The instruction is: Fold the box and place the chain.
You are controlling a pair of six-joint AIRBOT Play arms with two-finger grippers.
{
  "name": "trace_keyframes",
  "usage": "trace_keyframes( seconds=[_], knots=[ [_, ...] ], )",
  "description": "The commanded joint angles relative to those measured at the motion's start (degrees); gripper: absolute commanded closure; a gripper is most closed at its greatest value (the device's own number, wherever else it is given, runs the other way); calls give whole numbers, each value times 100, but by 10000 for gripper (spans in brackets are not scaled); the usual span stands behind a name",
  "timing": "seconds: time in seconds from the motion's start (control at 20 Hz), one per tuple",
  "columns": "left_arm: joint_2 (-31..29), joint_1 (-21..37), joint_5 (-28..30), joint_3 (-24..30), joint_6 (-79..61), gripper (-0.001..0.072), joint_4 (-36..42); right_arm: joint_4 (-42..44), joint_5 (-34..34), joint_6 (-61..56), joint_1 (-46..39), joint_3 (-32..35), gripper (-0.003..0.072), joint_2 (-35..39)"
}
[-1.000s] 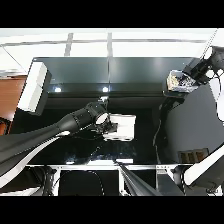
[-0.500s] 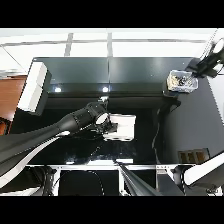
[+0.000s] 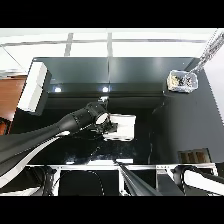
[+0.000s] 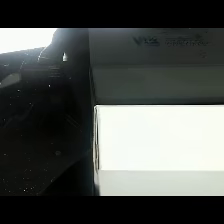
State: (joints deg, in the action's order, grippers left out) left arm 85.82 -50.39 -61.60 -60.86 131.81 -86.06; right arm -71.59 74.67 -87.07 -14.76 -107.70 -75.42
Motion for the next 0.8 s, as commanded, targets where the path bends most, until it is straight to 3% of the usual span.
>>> trace_keyframes(
  seconds=[0.0, 0.3, 0.4, 0.55, 0.75],
  knots=[
    [2, 4, 0, 0, 0, 686, -2, 739, 179, 315, 260, 190, 672, 927],
    [2, 2, -4, 0, 0, 686, -2, 861, 608, 992, 1589, 1182, 671, 2291],
    [2, 2, -7, 0, 0, 686, 0, 1014, 1209, 981, 1851, 1486, 671, 2518],
    [2, 2, -4, 0, 0, 685, -2, 1875, 2131, 973, 2035, 1838, 671, 2555],
    [2, 2, -7, 0, 0, 686, -2, 3003, 2129, 979, 2398, 2564, 671, 2553]
  ],
)
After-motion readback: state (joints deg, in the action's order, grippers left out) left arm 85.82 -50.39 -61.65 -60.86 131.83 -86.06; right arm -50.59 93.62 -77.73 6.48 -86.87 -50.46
